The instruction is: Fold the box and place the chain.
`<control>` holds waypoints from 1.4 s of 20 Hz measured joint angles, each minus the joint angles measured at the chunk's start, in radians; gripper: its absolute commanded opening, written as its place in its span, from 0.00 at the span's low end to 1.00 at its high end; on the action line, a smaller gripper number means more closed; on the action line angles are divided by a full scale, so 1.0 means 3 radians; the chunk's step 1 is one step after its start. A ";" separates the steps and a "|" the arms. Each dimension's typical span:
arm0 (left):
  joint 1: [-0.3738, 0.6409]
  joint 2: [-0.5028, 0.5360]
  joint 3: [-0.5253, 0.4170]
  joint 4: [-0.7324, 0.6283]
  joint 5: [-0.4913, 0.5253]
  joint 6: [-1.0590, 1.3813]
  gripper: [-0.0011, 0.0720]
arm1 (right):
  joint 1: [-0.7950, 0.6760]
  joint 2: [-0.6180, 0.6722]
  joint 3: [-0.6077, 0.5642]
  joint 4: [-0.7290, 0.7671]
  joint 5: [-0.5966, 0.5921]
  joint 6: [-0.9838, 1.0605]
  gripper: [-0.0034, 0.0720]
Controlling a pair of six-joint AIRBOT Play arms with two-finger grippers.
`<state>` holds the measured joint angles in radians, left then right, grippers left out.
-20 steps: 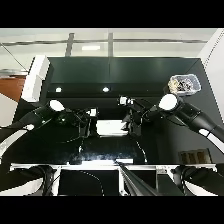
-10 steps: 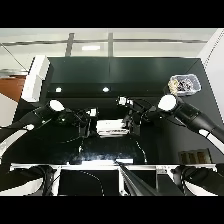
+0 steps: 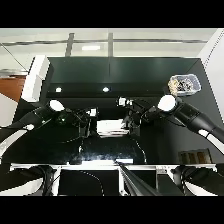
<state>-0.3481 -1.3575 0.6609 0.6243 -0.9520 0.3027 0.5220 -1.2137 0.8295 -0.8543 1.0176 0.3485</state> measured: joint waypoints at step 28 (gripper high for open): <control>0.0000 0.0000 0.0000 -0.0001 0.0004 0.0000 0.86 | -0.0337 -0.0169 -0.0067 0.0918 0.0177 0.2001 0.08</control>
<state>-0.3481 -1.3575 0.6609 0.6239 -0.9508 0.3027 0.4210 -1.2644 0.8093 -0.5789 1.0706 0.9489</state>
